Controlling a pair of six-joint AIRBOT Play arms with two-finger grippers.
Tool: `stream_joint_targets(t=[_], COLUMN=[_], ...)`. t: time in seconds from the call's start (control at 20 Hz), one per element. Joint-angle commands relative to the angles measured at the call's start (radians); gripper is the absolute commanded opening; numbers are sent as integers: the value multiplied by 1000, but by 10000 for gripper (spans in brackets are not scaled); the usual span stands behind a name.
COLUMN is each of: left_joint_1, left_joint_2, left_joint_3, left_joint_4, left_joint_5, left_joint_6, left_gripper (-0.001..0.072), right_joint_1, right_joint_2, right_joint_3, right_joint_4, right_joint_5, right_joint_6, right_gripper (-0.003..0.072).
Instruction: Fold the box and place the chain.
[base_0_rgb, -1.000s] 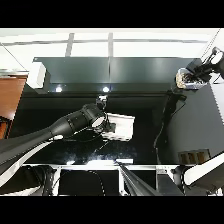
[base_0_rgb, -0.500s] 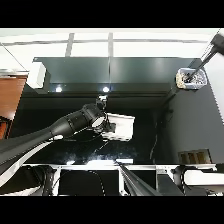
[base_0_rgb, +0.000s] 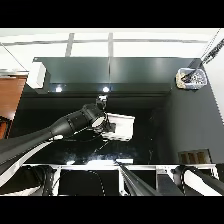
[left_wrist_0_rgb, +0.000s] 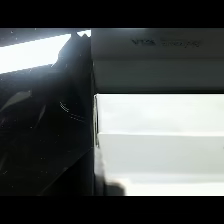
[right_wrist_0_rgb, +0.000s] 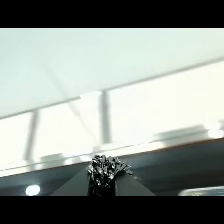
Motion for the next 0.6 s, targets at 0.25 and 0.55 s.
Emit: stream_joint_targets(t=[0.25, 0.55], left_joint_1=[1, 1], left_joint_2=[0, 0], left_joint_3=[0, 0], left_joint_4=[0, -1], left_joint_5=[0, 0], left_joint_6=[0, 0], left_gripper=[25, 25], right_joint_1=[0, 135], right_joint_2=[148, 201], right_joint_3=[5, 3], right_joint_4=[358, 377], right_joint_5=[374, 560], right_joint_6=[-68, -86], right_gripper=[13, 12])
